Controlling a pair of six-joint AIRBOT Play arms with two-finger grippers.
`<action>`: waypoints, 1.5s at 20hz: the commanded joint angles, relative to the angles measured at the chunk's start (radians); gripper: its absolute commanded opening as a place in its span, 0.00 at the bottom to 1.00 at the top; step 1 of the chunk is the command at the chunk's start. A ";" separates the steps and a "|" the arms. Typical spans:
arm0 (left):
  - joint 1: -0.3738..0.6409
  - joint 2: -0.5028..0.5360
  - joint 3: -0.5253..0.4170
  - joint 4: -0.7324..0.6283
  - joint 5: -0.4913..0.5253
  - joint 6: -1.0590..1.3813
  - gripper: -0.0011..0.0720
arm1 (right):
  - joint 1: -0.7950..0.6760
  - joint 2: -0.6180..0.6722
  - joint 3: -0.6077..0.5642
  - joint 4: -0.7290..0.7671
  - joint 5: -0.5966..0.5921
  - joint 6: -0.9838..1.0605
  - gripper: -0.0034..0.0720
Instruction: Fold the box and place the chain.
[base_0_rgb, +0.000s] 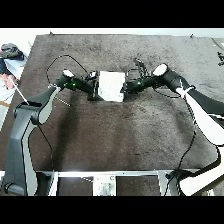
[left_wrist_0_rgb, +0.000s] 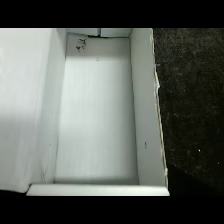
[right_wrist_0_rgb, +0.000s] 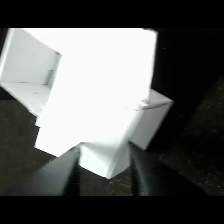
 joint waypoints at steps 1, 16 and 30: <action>0.001 0.000 0.000 0.000 0.001 0.000 0.64 | 0.030 -0.015 0.025 -0.072 -0.006 0.051 0.45; 0.001 0.000 0.000 -0.001 -0.001 0.000 0.64 | 0.100 -0.132 0.255 -0.373 0.183 0.362 0.65; 0.001 0.000 0.000 -0.001 -0.002 0.000 0.64 | 0.175 -0.223 0.369 -0.675 0.258 0.749 0.66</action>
